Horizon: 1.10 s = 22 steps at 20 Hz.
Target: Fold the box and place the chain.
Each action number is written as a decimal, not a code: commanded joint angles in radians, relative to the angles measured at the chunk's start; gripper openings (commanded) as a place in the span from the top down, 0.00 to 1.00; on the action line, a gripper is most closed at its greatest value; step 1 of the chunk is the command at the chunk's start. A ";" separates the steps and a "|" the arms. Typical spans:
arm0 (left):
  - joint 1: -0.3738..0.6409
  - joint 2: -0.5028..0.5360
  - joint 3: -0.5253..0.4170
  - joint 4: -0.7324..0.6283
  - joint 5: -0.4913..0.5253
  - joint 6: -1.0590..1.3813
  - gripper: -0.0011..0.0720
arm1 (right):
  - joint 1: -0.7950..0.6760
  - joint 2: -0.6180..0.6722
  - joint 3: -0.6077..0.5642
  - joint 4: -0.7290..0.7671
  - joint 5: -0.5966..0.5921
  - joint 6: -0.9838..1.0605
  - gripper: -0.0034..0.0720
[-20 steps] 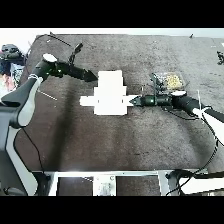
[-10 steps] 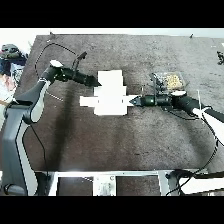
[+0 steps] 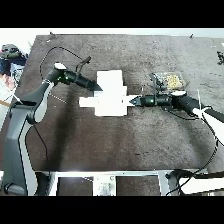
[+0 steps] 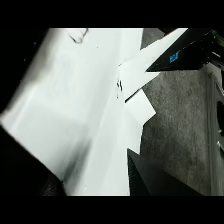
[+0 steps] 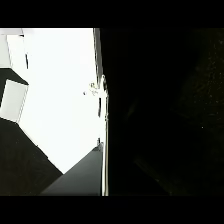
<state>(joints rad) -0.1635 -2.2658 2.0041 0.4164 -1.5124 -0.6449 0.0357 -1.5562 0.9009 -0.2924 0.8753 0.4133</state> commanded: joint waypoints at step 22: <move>-0.016 -0.002 0.000 0.018 0.048 0.666 0.97 | -0.191 0.106 0.001 -0.042 0.059 -0.059 0.49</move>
<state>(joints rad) -0.1791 -2.2677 2.0041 0.4347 -1.5131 -0.1417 -0.1368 -1.4574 0.9009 -0.3103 0.9215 0.3573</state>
